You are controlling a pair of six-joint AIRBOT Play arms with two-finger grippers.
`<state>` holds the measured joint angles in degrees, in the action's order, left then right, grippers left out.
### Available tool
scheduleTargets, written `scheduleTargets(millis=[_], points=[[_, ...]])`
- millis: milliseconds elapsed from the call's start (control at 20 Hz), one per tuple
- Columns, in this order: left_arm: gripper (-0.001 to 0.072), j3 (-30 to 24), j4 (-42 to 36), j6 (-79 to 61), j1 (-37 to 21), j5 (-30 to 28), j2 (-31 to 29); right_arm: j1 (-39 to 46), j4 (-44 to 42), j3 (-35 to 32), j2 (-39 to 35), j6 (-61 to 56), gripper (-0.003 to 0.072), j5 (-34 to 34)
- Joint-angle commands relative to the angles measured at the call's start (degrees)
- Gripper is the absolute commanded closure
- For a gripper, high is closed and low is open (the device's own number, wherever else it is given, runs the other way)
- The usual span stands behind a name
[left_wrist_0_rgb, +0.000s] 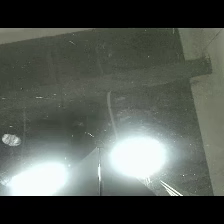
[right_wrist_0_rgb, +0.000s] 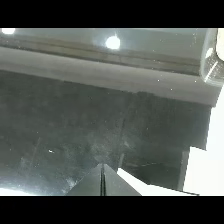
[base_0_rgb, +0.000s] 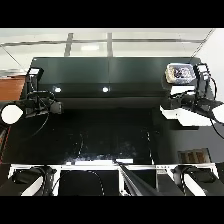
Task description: Fold the box and place the chain.
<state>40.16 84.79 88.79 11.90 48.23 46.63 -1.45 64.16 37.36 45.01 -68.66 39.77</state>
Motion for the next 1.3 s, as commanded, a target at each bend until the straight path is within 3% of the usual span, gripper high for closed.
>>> scheduleTargets(millis=[0, 750, 850, 1050, 1150, 1250], points=[[0.0683, 0.0, 0.0, 0.0, 0.0, 0.0, 0.0, 0.0, 0.0, 0.0, 0.0, 0.0, 0.0673, 0.0], [0.0683, 0.0, 0.0, 0.0, 0.0, 0.0, 0.0, -0.1, -0.8, 0.0, 0.0, -0.1, 0.0673, -0.1], [0.0683, 0.0, 0.0, 0.0, 0.0, 0.0, 0.0, -0.1, -7.9, 0.0, 0.0, 0.1, 0.0674, -4.6], [0.0683, 0.0, 0.0, 0.0, 0.0, 0.0, 0.0, -0.1, -13.6, 0.0, 0.1, 0.0, 0.0673, -20.5], [0.0683, 0.0, 0.0, 0.0, 0.0, -0.4, 0.0, -0.1, -19.0, 0.0, 0.1, 0.1, 0.0673, -24.3], [0.0683, 0.0, -0.1, 0.0, 0.0, -2.9, 0.0, 0.0, -19.2, 0.0, 0.1, 0.1, 0.0673, -28.2]])
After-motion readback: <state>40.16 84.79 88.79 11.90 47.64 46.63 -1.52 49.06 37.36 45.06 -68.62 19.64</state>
